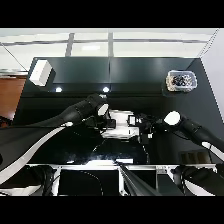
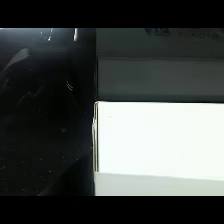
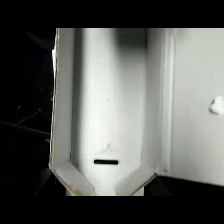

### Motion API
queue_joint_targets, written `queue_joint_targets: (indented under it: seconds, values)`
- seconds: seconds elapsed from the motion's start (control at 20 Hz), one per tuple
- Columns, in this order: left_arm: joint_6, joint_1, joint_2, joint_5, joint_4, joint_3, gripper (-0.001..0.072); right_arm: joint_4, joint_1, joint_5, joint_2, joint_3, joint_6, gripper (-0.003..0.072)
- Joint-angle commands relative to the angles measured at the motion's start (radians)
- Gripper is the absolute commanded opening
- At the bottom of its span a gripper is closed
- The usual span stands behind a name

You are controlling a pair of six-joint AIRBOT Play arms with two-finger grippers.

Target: Fold the box and place the chain.

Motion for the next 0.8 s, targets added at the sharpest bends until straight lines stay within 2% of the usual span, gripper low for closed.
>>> queue_joint_targets:
  seconds: [0.0,0.1,0.15,0.2,0.25,0.3,0.35,0.4,0.55,0.75]
  values:
    - [-0.005,-0.002,0.0,0.003,-0.001,0.0,0.0028,-0.12,-0.006,0.059,0.028,0.012,0.064,0.0657]
    - [-0.005,-0.002,0.0,0.005,-0.001,0.0,0.0028,-0.119,-0.006,0.029,0.028,0.012,0.04,0.0655]
    - [-0.005,-0.002,0.0,0.005,-0.002,0.0,0.0028,-0.118,-0.006,0.008,0.028,0.012,0.039,0.0591]
    - [-0.005,-0.002,0.0,0.003,-0.002,0.0,0.0028,-0.109,-0.006,-0.013,0.028,0.012,0.039,0.0485]
    - [-0.005,-0.002,0.0,0.003,-0.001,0.0,0.0028,-0.09,-0.004,-0.019,0.027,0.012,0.035,0.0484]
    - [-0.005,-0.002,0.0,0.004,-0.001,0.0,0.0028,-0.066,0.002,-0.023,0.023,0.012,0.036,0.0406]
    - [-0.005,-0.002,-0.001,0.003,-0.001,0.0,0.0028,-0.046,0.014,-0.024,0.018,0.012,0.037,0.0227]
    - [-0.005,-0.002,-0.001,0.003,-0.001,0.0,0.0028,-0.023,0.032,-0.031,0.007,0.012,0.037,0.0201]
    - [-0.005,-0.002,-0.001,0.002,-0.002,0.0,0.0028,0.078,0.08,-0.047,-0.014,0.012,0.04,0.0201]
    - [-0.005,-0.002,-0.001,0.0,-0.002,0.0,0.0028,0.103,0.093,-0.082,-0.024,0.012,0.056,0.0202]
